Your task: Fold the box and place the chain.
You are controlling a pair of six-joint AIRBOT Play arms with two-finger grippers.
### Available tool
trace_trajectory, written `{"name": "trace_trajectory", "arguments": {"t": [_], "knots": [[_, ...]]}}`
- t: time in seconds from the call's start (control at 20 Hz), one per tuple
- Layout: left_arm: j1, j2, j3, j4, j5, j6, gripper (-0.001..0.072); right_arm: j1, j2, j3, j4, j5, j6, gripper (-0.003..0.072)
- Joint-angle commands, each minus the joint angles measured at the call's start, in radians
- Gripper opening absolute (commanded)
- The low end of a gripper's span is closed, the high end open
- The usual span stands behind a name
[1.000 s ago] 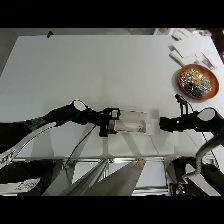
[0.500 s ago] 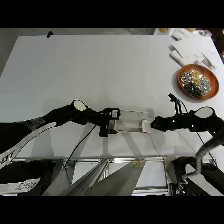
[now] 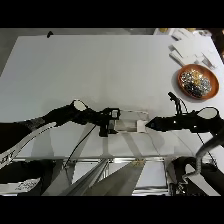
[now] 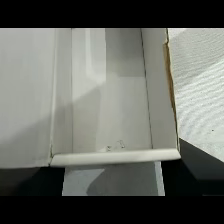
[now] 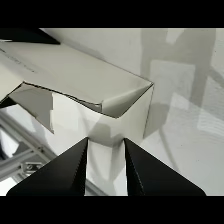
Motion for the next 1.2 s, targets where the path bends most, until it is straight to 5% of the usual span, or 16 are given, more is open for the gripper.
{"name": "trace_trajectory", "arguments": {"t": [0.0,0.2,0.55,0.75,1.15], "knots": [[0.0,0.001,0.0,0.0,0.0,0.0,0.0271,0.001,0.013,0.0,0.001,0.021,-0.006,0.026],[0.0,0.001,0.0,0.0,0.0,0.0,0.0271,0.057,0.07,0.0,-0.043,-0.056,0.069,0.0257],[0.0,0.001,0.0,0.0,0.0,0.0,0.0271,0.41,0.082,0.085,-0.293,-0.282,0.575,0.0189],[0.0,0.001,0.0,0.0,0.0,0.0,0.0271,0.512,0.023,0.176,-0.597,-0.209,0.914,0.0189],[0.0,0.001,0.0,0.0,0.0,0.0,0.0271,0.68,-0.158,0.276,-0.763,-0.188,1.174,0.019]]}}
